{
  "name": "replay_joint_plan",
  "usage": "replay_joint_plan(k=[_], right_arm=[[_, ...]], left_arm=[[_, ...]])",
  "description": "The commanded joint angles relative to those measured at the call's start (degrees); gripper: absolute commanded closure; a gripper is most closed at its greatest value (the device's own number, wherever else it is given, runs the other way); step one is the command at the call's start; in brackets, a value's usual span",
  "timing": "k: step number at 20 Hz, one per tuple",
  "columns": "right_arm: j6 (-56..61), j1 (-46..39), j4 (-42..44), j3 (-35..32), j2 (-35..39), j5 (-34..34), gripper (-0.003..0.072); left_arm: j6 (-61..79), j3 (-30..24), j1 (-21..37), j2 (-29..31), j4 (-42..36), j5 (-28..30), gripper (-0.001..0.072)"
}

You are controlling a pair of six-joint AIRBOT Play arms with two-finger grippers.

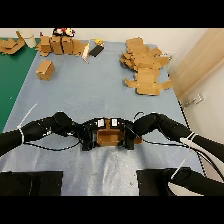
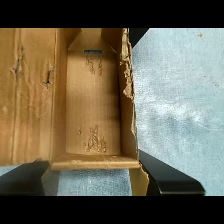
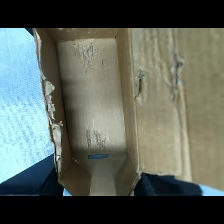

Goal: Fold the box.

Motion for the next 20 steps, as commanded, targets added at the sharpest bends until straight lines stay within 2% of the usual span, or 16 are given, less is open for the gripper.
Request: replay_joint_plan(k=[1, 10, 11, 12, 14, 15, 20], right_arm=[[0.0, 0.0, 0.0, 0.0, 0.0, 0.0, 0.0181], [0.0, 0.0, 1.1, 0.0, 0.0, -0.8, 0.0181], [0.0, 0.0, 1.2, 0.0, 0.0, -2.0, 0.0169], [0.0, 0.0, 1.8, 0.0, 0.0, -2.3, 0.0094], [0.0, 0.0, 2.0, 0.0, 0.0, -2.8, 0.0062], [-0.1, 0.0, 1.4, 0.0, 0.0, -2.7, -0.0028], [-0.2, 0.0, -0.1, 0.0, 0.2, -2.8, -0.0028]], left_arm=[[0.0, 0.0, 0.0, 0.0, 0.0, 0.0, 0.0233], [0.0, 0.0, 0.0, 0.0, 0.0, 0.0, 0.0233], [0.0, 0.0, 0.0, 0.0, 0.0, 0.0, 0.0233], [0.0, 0.0, 0.0, 0.0, 0.0, 0.0, 0.0233], [0.0, 0.0, 0.0, 0.0, 0.0, 0.0, 0.0233], [0.0, 0.0, 0.0, 0.0, 0.0, 0.0, 0.0233], [0.0, 0.0, 0.0, 0.0, 0.0, 0.0, 0.0232]])
